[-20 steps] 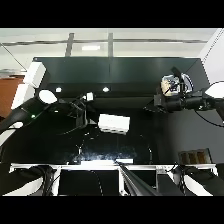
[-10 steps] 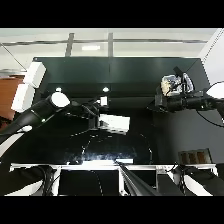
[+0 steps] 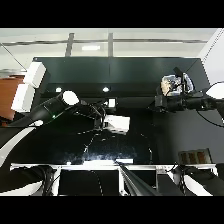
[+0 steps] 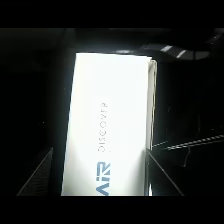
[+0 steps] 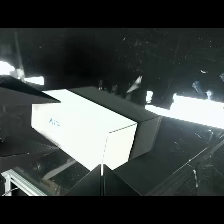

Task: Fold the box and place the chain.

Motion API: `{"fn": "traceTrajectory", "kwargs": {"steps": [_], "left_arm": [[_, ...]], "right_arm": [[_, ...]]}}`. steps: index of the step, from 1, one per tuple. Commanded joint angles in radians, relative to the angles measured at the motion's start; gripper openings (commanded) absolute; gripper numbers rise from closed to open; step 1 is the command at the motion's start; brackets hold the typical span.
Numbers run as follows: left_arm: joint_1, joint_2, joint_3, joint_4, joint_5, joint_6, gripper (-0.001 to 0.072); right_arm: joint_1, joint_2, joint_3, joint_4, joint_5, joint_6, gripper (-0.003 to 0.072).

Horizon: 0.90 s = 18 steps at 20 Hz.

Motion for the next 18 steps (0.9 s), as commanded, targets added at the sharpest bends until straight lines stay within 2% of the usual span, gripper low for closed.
{"fn": "traceTrajectory", "kwargs": {"steps": [1, 13, 18], "left_arm": [[-0.001, -0.014, 0.004, 0.024, -0.023, 0.008, 0.071], [-0.003, -0.053, 0.003, 0.035, -0.014, 0.018, 0.071], [0.029, -0.016, 0.005, 0.032, 0.025, 0.016, 0.071]], "right_arm": [[0.0, 0.001, 0.0, -0.002, 0.0, 0.0, 0.0029], [0.0, 0.001, 0.0, -0.017, -0.003, 0.0, 0.0029], [0.0, 0.001, 0.0, -0.017, -0.003, 0.0, 0.0028]]}}
